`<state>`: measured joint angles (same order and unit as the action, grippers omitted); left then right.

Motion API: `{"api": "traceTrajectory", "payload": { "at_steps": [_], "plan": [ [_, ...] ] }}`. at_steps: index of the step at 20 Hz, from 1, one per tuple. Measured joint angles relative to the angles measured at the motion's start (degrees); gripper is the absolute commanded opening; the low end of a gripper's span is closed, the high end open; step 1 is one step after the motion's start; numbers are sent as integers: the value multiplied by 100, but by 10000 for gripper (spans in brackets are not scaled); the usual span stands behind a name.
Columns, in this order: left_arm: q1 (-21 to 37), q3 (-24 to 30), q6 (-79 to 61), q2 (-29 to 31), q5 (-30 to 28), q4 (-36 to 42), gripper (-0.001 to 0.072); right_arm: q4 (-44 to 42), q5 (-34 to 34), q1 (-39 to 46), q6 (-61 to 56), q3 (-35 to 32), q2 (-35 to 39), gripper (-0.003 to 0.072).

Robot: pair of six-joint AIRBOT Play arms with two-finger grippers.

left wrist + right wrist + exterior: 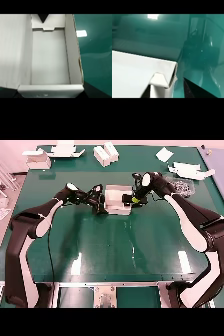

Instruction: Fold the box and place the chain.

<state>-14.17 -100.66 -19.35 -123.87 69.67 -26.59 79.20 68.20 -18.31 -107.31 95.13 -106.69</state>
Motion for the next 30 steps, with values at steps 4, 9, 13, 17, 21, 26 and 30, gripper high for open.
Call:
{"api": "traceTrajectory", "payload": {
  "at_steps": [4,9,13,17,21,26,30],
  "plan": [
    [0,0,2,0,0,0,405,192,111,-85,-129,208,-98,415],
    [0,0,4,0,-2,0,405,487,579,-236,-201,660,-378,407],
    [0,0,4,0,-2,0,405,680,848,-310,-275,841,-503,363],
    [0,0,7,0,-2,0,405,761,979,-341,-337,894,-546,215],
    [0,0,7,0,-4,0,405,813,1029,-352,-363,909,-562,44],
    [0,0,35,0,-2,7,405,839,1043,-393,-402,914,-579,7],
    [4,0,-11,-2,0,-7,405,839,1043,-422,-332,916,-590,271]
  ]
}}
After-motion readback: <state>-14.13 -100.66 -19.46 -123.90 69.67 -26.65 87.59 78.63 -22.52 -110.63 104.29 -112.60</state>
